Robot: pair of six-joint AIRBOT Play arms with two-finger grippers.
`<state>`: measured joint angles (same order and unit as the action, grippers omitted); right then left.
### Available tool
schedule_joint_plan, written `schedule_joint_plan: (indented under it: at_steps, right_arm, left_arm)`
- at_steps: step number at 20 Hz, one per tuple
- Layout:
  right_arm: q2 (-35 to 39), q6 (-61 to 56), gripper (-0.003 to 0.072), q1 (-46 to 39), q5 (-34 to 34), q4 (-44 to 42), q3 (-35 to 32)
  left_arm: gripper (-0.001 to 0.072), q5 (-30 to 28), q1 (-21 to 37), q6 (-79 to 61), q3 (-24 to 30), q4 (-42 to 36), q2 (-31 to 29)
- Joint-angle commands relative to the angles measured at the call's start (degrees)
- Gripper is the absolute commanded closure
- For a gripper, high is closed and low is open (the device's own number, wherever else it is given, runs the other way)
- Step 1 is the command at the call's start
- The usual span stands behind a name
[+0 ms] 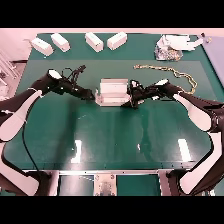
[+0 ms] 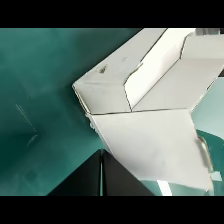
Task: Fold the box and place the chain.
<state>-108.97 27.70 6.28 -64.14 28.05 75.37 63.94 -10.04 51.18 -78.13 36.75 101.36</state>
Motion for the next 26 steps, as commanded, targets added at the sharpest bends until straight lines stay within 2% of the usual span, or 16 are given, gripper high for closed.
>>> schedule_joint_plan:
  at_steps: [1,5,6,16,17,26]
  right_arm:
    - [0.0,0.0,0.0123,0.0,0.0,0.0,0.0]
    - [0.0,0.0,0.0123,0.0,0.0,0.0,0.0]
    - [0.0,0.0,0.0123,0.0,0.0,0.0,0.0]
    - [0.0,0.0,0.0123,0.0,0.0,0.0,0.0]
    - [0.0,0.0,0.0122,0.0,0.0,0.0,0.0]
    - [0.0,0.0,0.0123,0.0,0.0,0.0,0.0]
  left_arm:
    - [0.0691,-0.3,-1.2,-0.7,-0.5,-1.2,-0.1]
    - [0.0684,-0.1,-1.2,-0.7,-0.5,-1.7,-0.1]
    - [0.0561,0.1,-1.2,-0.8,-0.5,-2.5,-0.1]
    - [0.0552,1.7,-1.2,-2.1,-0.5,-5.8,-0.1]
    - [0.0399,1.5,-1.2,-2.0,-0.5,-5.7,-0.1]
    - [0.0390,-1.1,-2.8,-0.2,-0.5,-5.7,-0.1]
